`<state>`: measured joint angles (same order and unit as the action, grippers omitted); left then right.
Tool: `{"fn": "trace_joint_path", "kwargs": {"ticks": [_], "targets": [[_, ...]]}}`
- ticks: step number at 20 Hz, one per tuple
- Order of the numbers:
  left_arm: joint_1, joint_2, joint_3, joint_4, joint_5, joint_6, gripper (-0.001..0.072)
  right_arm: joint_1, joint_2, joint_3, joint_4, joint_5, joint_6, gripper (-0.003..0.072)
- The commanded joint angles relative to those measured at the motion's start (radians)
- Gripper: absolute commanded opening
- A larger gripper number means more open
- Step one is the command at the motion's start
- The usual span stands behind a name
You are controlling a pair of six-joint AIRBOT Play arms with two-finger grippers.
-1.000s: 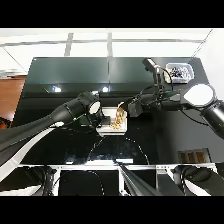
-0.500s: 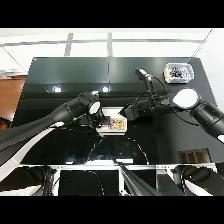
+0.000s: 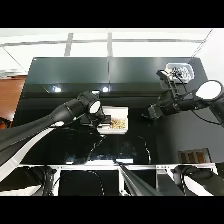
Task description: Fold the box and place the chain.
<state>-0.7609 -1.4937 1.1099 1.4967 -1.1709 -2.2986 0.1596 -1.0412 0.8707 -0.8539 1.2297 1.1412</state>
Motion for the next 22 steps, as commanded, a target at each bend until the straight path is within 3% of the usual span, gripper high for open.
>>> {"fn": "trace_joint_path", "kwargs": {"ticks": [1,2,6,8,11,13,15,18,19,21,22], "targets": [[-0.007,0.022,0.033,-0.01,-0.034,-0.002,0.0539,-0.029,0.002,0.0,-0.013,0.049,-0.001,0.026],[-0.013,0.045,0.04,0.001,-0.035,-0.002,0.0627,-0.029,0.002,0.0,-0.013,0.049,-0.001,0.026],[-0.059,0.233,0.031,0.172,-0.108,0.024,0.0629,-0.029,0.002,0.0,-0.015,0.05,-0.001,0.026],[-0.065,0.364,-0.017,0.277,-0.176,0.026,0.063,-0.029,0.002,0.0,-0.019,0.05,-0.001,0.026],[0.03,0.578,-0.179,0.315,-0.185,0.047,0.0629,-0.029,0.002,0.0,-0.019,0.049,-0.001,0.026],[0.192,0.699,-0.341,0.26,-0.14,0.058,0.0626,-0.029,0.002,0.0,-0.019,0.049,-0.001,0.026],[0.394,0.776,-0.52,0.023,0.004,0.244,0.0619,-0.029,0.002,0.0,-0.019,0.049,-0.001,0.026],[0.603,0.776,-0.748,-0.607,0.279,0.938,0.0619,-0.029,0.002,0.0,-0.018,0.045,0.0,0.026],[0.625,0.765,-0.785,-0.748,0.321,1.2,0.0621,-0.029,0.002,0.0,-0.018,0.045,0.0,0.026],[0.615,0.745,-0.795,-0.87,0.337,1.657,0.0638,-0.029,0.002,0.0,-0.018,0.047,0.002,0.026],[0.593,0.743,-0.795,-0.899,0.337,1.896,0.072,-0.029,0.002,0.0,-0.018,0.047,0.006,0.026]]}}
